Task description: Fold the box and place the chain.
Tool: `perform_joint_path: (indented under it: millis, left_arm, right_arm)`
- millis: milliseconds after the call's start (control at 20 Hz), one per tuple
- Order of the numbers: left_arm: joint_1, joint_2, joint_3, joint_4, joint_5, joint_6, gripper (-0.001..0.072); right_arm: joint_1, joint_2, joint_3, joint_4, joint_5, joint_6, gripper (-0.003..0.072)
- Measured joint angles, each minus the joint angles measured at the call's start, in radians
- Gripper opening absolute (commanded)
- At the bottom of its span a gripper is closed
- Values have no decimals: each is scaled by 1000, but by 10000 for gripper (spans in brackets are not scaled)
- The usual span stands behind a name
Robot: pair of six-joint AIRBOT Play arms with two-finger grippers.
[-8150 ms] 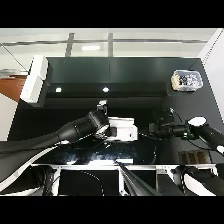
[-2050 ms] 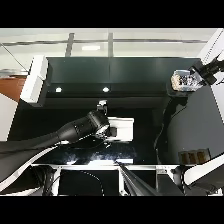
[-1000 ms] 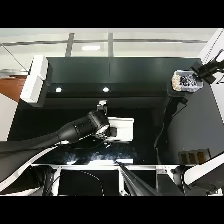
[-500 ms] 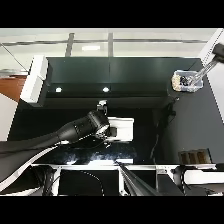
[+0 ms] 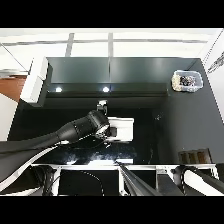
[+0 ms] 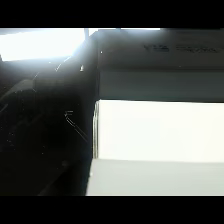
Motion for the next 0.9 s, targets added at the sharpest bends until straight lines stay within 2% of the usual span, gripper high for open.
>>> perform_joint_path:
  millis: [150,400,600,900]
  left_arm:
    - [0,0,0,0,0,0,27]
    - [0,0,0,0,0,0,28]
    - [0,0,0,0,0,0,28]
    - [0,0,0,0,0,0,28]
  right_arm:
    - [55,93,-48,71,74,-66,38]
    - [217,202,-200,182,237,-193,38]
    - [352,227,-314,230,326,-238,38]
    - [520,235,-450,289,369,-256,38]
